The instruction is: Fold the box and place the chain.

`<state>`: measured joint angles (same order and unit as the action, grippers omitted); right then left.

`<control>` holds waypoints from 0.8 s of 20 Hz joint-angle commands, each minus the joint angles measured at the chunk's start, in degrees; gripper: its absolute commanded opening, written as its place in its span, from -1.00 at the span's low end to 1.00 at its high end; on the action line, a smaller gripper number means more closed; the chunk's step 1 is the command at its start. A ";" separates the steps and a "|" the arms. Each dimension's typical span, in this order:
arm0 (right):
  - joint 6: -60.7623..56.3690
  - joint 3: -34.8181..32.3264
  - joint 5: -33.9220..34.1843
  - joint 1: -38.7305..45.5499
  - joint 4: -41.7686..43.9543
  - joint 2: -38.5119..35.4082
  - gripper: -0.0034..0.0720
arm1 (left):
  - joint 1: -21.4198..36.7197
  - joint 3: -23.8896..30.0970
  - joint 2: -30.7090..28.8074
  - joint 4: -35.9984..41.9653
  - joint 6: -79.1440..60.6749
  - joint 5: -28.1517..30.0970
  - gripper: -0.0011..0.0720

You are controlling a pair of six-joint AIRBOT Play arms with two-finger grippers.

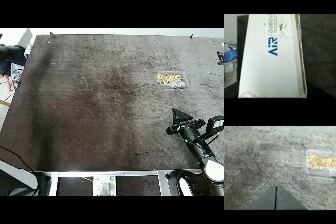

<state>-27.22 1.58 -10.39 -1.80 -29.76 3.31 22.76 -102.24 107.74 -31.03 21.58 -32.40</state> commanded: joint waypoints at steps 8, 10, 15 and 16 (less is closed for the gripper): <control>0.00 -0.02 0.37 -0.04 -0.02 -0.07 -0.88 | 1.68 8.20 6.93 -0.79 -4.37 6.10 -0.94; 0.00 -0.02 0.37 -0.04 0.00 -0.07 -0.88 | 1.68 8.22 7.82 1.05 -7.87 5.44 -0.94; 0.00 -0.02 0.39 -0.04 0.00 -0.07 -0.88 | 1.68 8.22 9.75 3.17 -8.11 8.33 -0.94; 0.00 -0.02 0.37 -0.04 0.00 -0.07 -0.88 | 1.68 8.22 10.29 3.80 -8.11 8.35 -0.94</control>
<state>-27.22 1.58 -10.02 -1.80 -29.76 3.29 24.43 -94.06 116.77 -28.99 14.41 -24.73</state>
